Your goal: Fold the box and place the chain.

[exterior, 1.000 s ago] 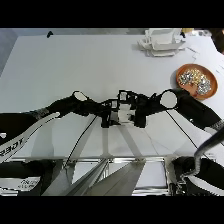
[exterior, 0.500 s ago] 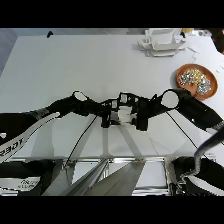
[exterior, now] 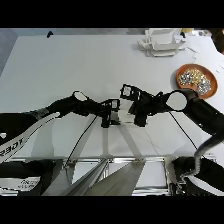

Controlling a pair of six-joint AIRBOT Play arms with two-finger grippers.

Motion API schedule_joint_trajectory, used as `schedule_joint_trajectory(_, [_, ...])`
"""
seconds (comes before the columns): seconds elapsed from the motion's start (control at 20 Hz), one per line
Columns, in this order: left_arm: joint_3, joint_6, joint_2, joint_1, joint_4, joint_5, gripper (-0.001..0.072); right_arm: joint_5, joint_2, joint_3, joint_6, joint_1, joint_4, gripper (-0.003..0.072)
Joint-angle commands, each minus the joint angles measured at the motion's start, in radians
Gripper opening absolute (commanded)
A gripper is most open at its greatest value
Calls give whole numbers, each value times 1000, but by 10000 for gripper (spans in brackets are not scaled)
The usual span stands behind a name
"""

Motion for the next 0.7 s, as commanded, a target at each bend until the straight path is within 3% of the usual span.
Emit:
schedule_joint_trajectory(0.0, [0, 0, 0, 1, 0, 0, 85, -13, -32, -5, 48, 0, 3, 19])
schedule_joint_trajectory(0.65, [0, 0, 0, 1, 0, 0, 85, 26, -32, -78, 43, 0, 0, 18])
